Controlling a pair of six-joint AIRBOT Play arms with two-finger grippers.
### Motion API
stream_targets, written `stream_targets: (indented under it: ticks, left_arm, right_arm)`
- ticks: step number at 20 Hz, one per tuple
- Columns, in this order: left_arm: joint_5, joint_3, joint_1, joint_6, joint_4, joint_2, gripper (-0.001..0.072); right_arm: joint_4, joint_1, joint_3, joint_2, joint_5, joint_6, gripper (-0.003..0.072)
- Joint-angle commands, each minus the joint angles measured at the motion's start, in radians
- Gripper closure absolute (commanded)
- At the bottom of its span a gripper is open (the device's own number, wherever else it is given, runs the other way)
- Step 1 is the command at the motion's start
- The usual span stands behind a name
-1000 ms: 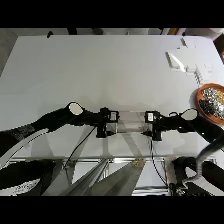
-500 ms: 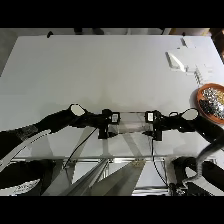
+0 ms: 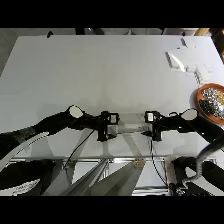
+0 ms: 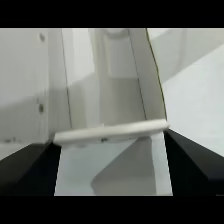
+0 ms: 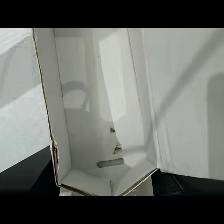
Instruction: Fold the box and place the chain.
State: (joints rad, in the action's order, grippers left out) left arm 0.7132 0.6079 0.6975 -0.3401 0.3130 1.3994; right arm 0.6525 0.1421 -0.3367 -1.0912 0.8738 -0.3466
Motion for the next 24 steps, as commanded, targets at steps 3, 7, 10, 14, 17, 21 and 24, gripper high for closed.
stream_targets:
  ticks: [3, 7, 10, 14, 17, 21, 24]
  left_arm:
    - [-0.052, -0.024, 0.003, 0.004, -0.055, -0.022, 0.0005]
    - [-0.075, -0.024, 0.011, 0.003, -0.08, -0.005, 0.0006]
    - [-0.099, -0.024, 0.029, -0.001, -0.097, -0.004, 0.0009]
    - [-0.105, -0.024, 0.029, -0.001, -0.097, -0.004, 0.0012]
    - [-0.114, -0.024, 0.029, -0.001, -0.097, -0.004, 0.0013]
    - [-0.116, -0.024, 0.029, -0.001, -0.097, -0.003, 0.0014]
    - [-0.122, -0.024, 0.042, -0.039, -0.126, 0.017, 0.0014]
  right_arm:
    - [0.005, 0.0, -0.001, 0.0, 0.0, -0.003, 0.0351]
    - [0.005, 0.0, -0.001, 0.0, 0.0, -0.003, 0.0351]
    - [0.005, 0.0, -0.001, 0.0, 0.0, -0.003, 0.0351]
    - [0.005, 0.0, -0.001, 0.0, 0.0, -0.003, 0.0351]
    - [0.005, 0.0, -0.001, 0.0, 0.0, -0.003, 0.0351]
    - [0.005, 0.0, -0.001, 0.0, 0.0, -0.003, 0.0351]
    - [0.005, 0.0, -0.001, 0.0, 0.0, -0.003, 0.0351]
